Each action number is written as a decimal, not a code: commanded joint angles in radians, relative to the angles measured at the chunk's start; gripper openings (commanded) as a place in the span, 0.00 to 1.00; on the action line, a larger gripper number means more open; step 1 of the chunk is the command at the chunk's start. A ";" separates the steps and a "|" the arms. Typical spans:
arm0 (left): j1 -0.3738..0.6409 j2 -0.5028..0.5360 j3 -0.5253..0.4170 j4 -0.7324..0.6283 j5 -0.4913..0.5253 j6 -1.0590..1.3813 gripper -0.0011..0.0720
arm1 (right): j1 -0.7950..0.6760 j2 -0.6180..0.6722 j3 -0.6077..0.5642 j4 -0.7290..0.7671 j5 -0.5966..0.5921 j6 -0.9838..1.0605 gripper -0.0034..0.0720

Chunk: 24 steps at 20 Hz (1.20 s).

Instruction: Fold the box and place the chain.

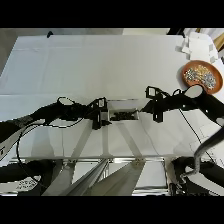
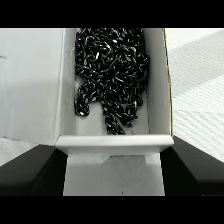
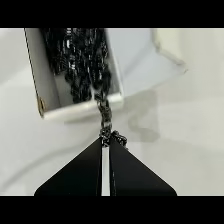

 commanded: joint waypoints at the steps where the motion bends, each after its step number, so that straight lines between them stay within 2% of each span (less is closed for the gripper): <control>1: 0.000 0.000 0.000 0.000 0.000 0.000 0.20 | 0.016 0.099 0.000 0.187 0.052 0.169 0.07; 4: 0.000 0.000 0.000 0.000 0.000 0.000 0.20 | 0.089 0.117 0.000 0.209 0.055 0.364 0.07; 6: 0.000 0.000 0.000 0.000 0.000 0.000 0.20 | 0.154 0.112 0.000 0.208 0.040 0.397 0.07; 10: 0.000 0.000 0.000 0.000 0.000 0.000 0.20 | 0.277 0.075 0.000 0.208 -0.162 0.473 0.07; 14: 0.000 0.000 0.000 0.000 0.000 0.000 0.20 | 0.327 0.038 0.000 0.208 -0.350 0.606 0.08; 15: 0.000 0.000 0.000 0.000 0.000 0.000 0.20 | 0.327 0.037 0.000 0.208 -0.367 0.632 0.13; 17: 0.000 0.000 0.000 0.000 0.000 0.000 0.20 | 0.327 0.037 0.000 0.196 -0.367 0.650 0.30; 18: 0.000 0.000 0.000 0.000 0.000 0.000 0.20 | 0.327 0.038 0.001 0.182 -0.352 0.657 0.35; 24: 0.000 0.000 0.000 0.000 0.000 0.000 0.20 | 0.327 0.121 0.045 0.069 -0.194 0.657 0.34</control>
